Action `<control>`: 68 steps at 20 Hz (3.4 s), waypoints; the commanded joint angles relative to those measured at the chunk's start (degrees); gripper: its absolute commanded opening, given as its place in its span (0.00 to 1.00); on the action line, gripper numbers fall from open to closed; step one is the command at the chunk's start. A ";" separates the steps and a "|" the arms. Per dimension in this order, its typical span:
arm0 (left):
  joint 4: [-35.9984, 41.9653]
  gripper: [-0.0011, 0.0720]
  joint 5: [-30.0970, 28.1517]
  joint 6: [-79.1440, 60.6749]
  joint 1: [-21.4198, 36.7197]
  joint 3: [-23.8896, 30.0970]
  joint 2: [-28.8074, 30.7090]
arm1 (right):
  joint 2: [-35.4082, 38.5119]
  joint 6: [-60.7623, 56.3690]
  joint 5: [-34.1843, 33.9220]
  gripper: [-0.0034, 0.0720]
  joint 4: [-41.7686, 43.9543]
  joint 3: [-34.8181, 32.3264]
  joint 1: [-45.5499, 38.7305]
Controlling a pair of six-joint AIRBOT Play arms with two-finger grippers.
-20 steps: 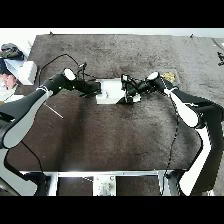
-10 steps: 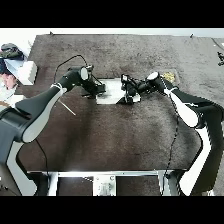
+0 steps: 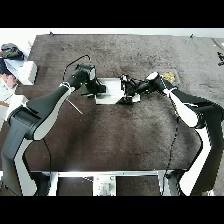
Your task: Fold the box and place the chain.
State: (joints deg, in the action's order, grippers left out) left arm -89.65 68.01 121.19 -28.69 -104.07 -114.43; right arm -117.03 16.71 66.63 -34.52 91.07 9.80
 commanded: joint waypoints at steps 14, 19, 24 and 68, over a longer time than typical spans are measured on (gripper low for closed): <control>-0.09 0.37 1.07 -1.88 -0.15 -0.68 -0.20 | -0.02 0.00 0.04 0.63 -0.22 0.04 -0.11; 1.62 0.37 2.54 -4.50 -0.13 -0.81 0.17 | -0.02 0.00 0.04 0.63 -0.22 0.04 -0.11; 1.62 0.86 3.63 -11.41 -0.13 -2.58 1.05 | -0.02 0.00 0.04 0.63 -0.22 0.04 -0.11; 66.18 0.84 -1.46 -126.31 26.32 17.42 4.83 | -0.02 0.00 0.04 0.63 -0.22 0.04 -0.11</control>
State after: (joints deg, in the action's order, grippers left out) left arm -27.11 58.70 8.32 -3.55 -83.74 -104.18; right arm -117.03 16.73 66.65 -34.74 91.07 9.65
